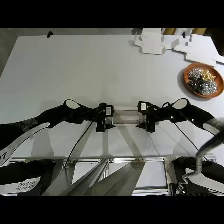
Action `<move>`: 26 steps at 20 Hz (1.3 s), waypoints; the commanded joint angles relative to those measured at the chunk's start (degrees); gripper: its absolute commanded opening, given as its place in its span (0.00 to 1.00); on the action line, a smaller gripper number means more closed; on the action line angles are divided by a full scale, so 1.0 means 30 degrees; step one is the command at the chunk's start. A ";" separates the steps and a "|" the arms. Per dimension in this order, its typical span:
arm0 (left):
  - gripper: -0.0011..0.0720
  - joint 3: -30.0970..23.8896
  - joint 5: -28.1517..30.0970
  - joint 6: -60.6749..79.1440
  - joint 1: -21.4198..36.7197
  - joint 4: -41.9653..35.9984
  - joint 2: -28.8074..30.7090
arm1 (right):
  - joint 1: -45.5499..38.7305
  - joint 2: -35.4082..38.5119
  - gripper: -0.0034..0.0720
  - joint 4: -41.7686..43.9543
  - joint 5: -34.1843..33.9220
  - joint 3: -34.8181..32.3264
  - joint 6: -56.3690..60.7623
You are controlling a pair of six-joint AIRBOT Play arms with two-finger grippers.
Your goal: Fold the box and place the chain.
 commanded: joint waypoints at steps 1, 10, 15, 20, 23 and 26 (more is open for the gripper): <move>0.30 0.0007 -0.0007 0.0000 -0.0007 0.0007 0.0015 | 0.0007 0.0000 0.47 0.0007 0.0000 -0.0007 0.0015; 0.30 0.0007 -0.0007 0.0000 -0.0007 0.0007 0.0015 | 0.0007 0.0000 0.47 0.1341 0.0058 -0.0007 0.0015; 0.30 0.0007 -0.0007 0.0000 -0.0007 0.0015 0.0015 | 0.0007 0.0692 0.97 0.0495 0.0321 -0.0007 0.1443; 0.30 0.0007 -0.0015 0.0000 -0.0007 0.0058 0.0015 | -0.2135 0.2987 0.97 -0.1596 0.1807 -0.0007 0.2645; 0.30 0.0007 -0.0015 0.0000 -0.0007 0.0051 0.0015 | -0.3971 0.3949 0.97 -0.2361 0.4160 -0.0007 0.4255; 0.30 0.0007 -0.0007 0.0000 -0.0007 0.0058 0.0015 | -0.4641 0.4925 0.96 -0.3570 0.4969 -0.0007 0.6200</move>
